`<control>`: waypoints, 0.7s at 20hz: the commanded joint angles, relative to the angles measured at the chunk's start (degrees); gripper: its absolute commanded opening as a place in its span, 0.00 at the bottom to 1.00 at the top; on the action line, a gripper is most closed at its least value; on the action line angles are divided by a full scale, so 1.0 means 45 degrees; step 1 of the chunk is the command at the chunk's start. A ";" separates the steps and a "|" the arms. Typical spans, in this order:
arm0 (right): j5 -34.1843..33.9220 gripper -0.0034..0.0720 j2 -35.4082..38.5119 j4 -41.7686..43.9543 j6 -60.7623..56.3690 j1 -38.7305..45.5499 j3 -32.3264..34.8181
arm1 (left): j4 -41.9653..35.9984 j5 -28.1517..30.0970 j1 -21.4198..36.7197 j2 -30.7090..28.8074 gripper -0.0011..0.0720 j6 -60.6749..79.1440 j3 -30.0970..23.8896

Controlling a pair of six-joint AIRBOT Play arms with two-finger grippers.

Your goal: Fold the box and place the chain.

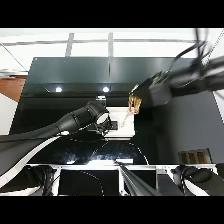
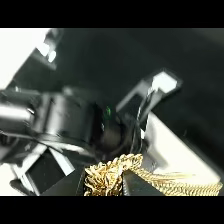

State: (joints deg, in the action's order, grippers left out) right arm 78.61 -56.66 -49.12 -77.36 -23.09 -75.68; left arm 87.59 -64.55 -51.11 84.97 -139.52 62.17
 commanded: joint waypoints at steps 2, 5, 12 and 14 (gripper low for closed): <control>-0.1554 0.09 -0.0010 -0.0117 -0.0044 -0.0607 0.2365 | -0.0005 0.0005 -0.0010 0.0005 0.05 0.0005 0.0005; -0.1613 0.09 -0.0010 -0.0486 -0.0049 -0.0607 0.3026 | 0.0000 0.0005 -0.0010 0.0005 0.05 0.0005 0.0005; -0.1870 0.09 -0.0010 -0.0442 -0.0049 -0.0607 0.3939 | 0.0005 0.0005 -0.0010 0.0005 0.05 0.0005 0.0005; -0.1987 0.28 -0.0015 -0.0442 -0.0097 -0.0607 0.4075 | 0.0005 0.0015 -0.0010 0.0005 0.05 0.0005 0.0005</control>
